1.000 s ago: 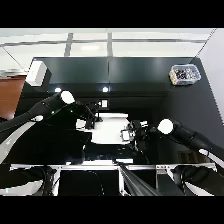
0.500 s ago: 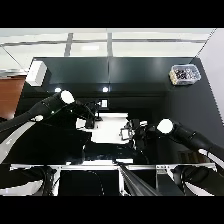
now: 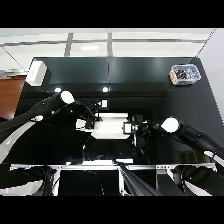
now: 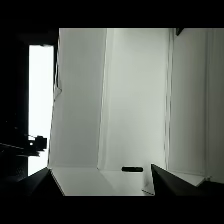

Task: Fold the box and place the chain.

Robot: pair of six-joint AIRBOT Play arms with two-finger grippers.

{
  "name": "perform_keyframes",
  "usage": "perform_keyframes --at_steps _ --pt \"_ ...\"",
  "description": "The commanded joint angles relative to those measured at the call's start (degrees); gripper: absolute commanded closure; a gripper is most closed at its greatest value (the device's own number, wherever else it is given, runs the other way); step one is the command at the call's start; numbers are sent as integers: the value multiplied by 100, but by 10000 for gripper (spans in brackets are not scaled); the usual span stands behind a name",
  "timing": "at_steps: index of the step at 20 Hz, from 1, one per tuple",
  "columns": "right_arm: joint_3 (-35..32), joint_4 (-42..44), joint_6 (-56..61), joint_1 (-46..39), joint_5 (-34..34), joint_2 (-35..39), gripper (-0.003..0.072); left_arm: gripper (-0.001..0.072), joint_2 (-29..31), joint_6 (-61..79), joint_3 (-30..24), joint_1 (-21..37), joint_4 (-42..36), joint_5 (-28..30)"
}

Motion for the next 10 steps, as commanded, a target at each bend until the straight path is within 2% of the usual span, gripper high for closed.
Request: perform_keyframes --at_steps 1,3,10 --pt "4 166 92 -31 -74 44 -13 681 -4 2 4 -2 -2 2" --pt "4 229 361 -31 -387 44 -13 681 -4 2 4 -2 -2 4" --pt "20 229 424 -76 -820 44 -13 681 -4 2 4 -2 -2 2"
